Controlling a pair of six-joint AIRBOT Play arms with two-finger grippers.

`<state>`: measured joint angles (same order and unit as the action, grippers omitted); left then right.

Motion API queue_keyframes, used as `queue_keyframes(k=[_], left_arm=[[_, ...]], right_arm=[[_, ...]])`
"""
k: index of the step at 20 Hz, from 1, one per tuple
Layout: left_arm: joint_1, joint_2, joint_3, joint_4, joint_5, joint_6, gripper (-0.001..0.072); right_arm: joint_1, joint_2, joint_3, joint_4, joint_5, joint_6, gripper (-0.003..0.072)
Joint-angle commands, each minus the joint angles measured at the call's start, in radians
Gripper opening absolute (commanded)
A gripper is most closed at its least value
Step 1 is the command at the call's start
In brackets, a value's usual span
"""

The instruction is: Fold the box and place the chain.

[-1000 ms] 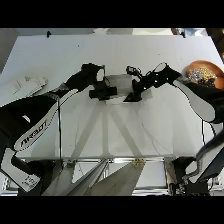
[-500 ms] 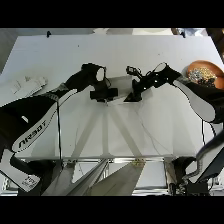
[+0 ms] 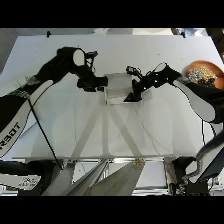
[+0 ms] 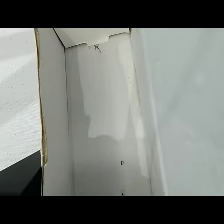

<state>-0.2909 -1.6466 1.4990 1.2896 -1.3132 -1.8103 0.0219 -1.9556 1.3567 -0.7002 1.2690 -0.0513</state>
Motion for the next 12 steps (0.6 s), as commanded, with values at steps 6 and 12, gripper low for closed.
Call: queue_keyframes(k=[6, 12], left_arm=[[0.150, 0.032, -0.150, -0.369, -0.014, 1.085, 0.0349], [0.149, 0.031, -0.354, -0.402, 0.233, 1.597, 0.0698]], right_arm=[[0.000, -0.001, 0.000, 0.000, -0.001, -0.001, 0.0571], [0.000, -0.001, 0.000, 0.000, -0.001, -0.001, 0.0571]])
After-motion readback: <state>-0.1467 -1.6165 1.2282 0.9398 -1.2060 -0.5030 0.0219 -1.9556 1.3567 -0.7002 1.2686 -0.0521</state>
